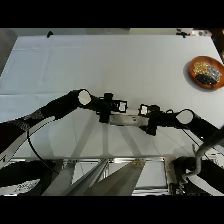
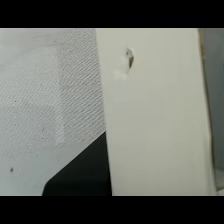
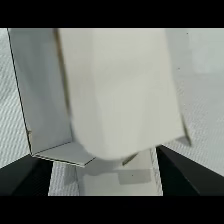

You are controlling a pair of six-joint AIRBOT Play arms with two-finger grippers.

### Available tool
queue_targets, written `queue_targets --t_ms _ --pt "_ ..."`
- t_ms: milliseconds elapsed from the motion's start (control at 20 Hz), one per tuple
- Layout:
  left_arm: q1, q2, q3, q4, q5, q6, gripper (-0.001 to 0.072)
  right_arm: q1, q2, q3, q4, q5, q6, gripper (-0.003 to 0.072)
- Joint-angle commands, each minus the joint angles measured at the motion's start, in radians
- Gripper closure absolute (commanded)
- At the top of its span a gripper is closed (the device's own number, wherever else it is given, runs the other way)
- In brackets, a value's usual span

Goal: Fold the box and place the chain.

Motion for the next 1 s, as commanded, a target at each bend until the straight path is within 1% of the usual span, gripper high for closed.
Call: queue_targets --t_ms 0,200,250,400,650,800,950 --pt "0.000 0.000 -0.001 0.000 -0.024 0.000 0.0694 -0.001 0.001 0.000 0.014 -0.017 -0.041 -0.0026" --pt "0.000 0.000 -0.001 0.000 -0.023 0.001 0.0694 -0.001 0.000 0.000 0.156 -0.018 -0.196 -0.0025" --pt "0.000 0.000 -0.001 0.000 -0.023 0.000 0.0694 -0.001 0.000 0.000 0.171 -0.018 -0.225 -0.0025" --pt "0.000 0.000 -0.001 0.000 -0.023 0.001 0.0694 -0.001 -0.011 0.000 0.179 -0.020 -0.248 -0.0018" --pt "0.000 0.000 -0.001 0.000 -0.016 0.001 0.0694 -0.001 -0.074 0.000 0.188 -0.019 -0.275 -0.0014" --pt "0.000 0.000 -0.001 0.000 -0.015 0.001 0.0694 -0.001 -0.082 0.000 0.189 -0.029 -0.275 -0.0007" --pt "0.000 0.000 -0.001 0.000 -0.015 0.001 0.0694 -0.001 -0.084 0.000 0.240 -0.043 -0.314 0.0008"
